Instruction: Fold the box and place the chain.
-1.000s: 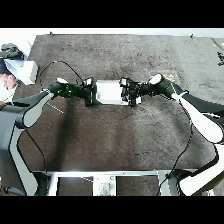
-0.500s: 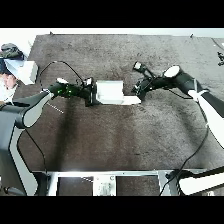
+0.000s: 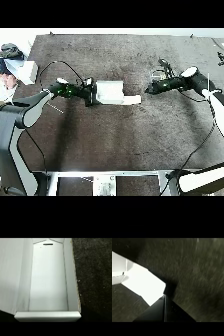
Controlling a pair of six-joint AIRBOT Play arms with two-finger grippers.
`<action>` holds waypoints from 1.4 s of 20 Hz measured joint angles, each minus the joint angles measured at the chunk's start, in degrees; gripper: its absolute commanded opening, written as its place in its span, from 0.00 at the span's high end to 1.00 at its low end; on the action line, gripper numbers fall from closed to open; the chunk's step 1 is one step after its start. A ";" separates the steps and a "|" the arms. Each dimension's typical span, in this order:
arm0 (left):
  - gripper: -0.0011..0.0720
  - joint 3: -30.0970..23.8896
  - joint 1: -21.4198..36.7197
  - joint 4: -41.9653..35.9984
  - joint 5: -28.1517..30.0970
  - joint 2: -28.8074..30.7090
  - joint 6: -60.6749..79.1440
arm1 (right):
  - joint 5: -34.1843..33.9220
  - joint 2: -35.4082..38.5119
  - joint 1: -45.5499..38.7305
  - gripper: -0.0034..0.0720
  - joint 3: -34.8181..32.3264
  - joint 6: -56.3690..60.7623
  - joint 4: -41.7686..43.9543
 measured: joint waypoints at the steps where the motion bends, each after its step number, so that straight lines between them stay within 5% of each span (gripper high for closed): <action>1: 0.61 0.00 0.00 0.00 -0.02 0.02 0.00 | 0.79 -1.03 -0.42 0.93 0.02 0.83 0.61; 14: 0.61 0.00 0.00 0.00 -0.02 0.02 0.00 | 9.01 -9.07 1.49 0.93 0.02 1.31 13.60; 17: 0.61 0.00 0.00 0.00 -0.02 0.00 0.00 | 10.88 -9.31 3.37 0.63 0.48 -0.70 19.37; 21: 0.61 0.00 0.00 0.00 -0.02 0.02 0.00 | 11.87 -9.40 4.68 0.62 3.85 -0.07 20.68; 22: 0.61 0.00 0.00 -0.02 -0.02 0.00 0.00 | 11.91 -9.40 4.81 0.36 4.90 0.44 20.17; 23: 0.61 0.00 0.00 -0.02 -0.02 0.02 0.00 | 11.98 -9.40 5.03 0.24 5.92 1.18 19.69; 28: 0.61 0.00 0.00 -0.02 -0.02 0.00 0.02 | 11.72 -9.42 7.06 0.24 8.31 4.31 16.20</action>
